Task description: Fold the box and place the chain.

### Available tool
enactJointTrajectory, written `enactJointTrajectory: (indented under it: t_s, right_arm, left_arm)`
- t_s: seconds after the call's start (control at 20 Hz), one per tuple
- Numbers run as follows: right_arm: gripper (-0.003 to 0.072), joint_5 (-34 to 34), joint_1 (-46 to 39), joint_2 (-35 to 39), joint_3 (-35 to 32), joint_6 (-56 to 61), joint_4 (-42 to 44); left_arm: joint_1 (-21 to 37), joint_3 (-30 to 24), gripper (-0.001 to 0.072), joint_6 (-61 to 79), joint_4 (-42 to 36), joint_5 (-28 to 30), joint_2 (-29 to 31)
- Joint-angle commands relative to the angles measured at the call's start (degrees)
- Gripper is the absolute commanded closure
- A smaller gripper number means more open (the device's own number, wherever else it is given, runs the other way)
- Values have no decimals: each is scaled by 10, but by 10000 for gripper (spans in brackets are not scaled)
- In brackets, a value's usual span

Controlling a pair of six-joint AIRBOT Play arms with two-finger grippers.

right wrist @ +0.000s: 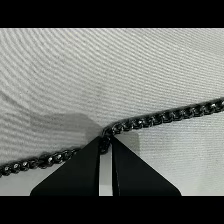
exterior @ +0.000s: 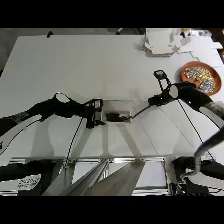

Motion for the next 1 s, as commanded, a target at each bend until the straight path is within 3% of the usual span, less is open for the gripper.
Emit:
enactJointTrajectory:
  t_s: [0.0, 0.2, 0.65, 0.95]
  right_arm:
    - [664, 21, 20, 15, 0, -8, -4]
    - [665, 42, 53, 73, 0, -8, -9]
    - [664, 99, 97, 313, 0, -9, 7]
    - [664, 78, 137, 416, -12, -42, 114]
  left_arm:
    - [0, 0, 505, 0, 0, 0, 0]
    - [0, 0, 505, 0, 0, 0, 0]
    - [0, 0, 505, 0, 0, 0, 0]
    - [0, 0, 505, 0, 0, 0, 0]
